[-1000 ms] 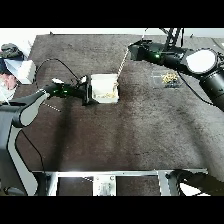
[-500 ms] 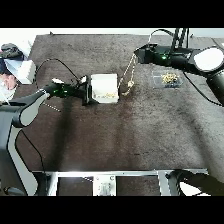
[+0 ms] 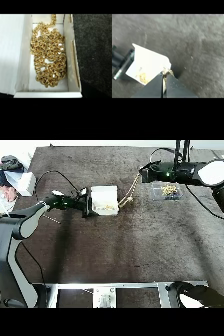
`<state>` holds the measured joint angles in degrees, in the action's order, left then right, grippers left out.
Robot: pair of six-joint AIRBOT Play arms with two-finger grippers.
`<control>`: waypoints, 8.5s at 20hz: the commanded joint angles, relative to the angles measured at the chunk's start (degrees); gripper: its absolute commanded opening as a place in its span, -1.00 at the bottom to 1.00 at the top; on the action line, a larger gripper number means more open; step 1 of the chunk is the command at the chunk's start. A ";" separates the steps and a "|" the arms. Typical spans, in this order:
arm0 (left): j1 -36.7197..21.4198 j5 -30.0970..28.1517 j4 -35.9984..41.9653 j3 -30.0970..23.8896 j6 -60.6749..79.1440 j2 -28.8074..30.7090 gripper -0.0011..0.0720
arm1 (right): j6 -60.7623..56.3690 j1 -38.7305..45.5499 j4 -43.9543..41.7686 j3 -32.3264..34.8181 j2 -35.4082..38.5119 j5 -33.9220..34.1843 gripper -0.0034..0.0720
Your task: Fold the box and place the chain.
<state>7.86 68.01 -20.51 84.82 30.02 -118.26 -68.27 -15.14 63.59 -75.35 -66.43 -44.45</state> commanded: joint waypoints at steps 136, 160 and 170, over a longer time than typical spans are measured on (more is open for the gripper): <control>-0.04 -0.04 0.00 0.00 0.00 -0.02 -0.05 | 5.46 -12.92 0.26 -24.13 -9.84 12.98 -0.87; -0.04 -0.02 0.00 0.00 0.00 -0.02 -0.05 | 22.40 4.96 -23.74 -29.33 -37.42 -8.26 -0.44; -0.04 -0.02 0.00 0.00 0.02 -0.02 -0.05 | 38.18 7.28 -34.73 -32.85 -47.78 -26.12 -0.44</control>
<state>7.86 67.99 -20.51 84.82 30.02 -118.26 -34.54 -8.12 31.83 -107.83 -112.99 -64.58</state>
